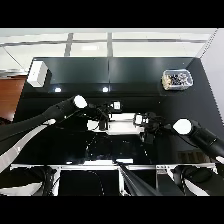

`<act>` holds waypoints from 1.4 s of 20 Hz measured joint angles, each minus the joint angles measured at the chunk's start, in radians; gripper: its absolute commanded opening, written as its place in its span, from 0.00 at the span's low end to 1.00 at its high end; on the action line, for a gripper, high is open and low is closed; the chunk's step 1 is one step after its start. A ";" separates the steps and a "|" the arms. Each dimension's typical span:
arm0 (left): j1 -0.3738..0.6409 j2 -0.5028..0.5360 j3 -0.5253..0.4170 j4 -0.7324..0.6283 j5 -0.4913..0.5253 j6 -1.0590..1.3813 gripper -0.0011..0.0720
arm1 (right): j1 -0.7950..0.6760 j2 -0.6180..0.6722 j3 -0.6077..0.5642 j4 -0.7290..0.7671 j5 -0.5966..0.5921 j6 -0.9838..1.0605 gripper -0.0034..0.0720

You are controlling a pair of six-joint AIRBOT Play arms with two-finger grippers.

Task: Fold the box and place the chain.

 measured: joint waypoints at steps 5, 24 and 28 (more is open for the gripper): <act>0.000 0.000 0.000 0.000 0.001 -0.002 0.04 | -0.058 0.001 0.039 -0.031 0.010 0.002 0.98; 0.000 0.000 0.000 0.000 -0.002 0.001 0.04 | -0.180 -0.241 0.050 0.415 0.125 -0.552 0.98; 0.000 0.000 0.000 0.000 -0.004 0.001 0.04 | -0.183 -0.275 0.050 0.399 0.134 -0.584 0.98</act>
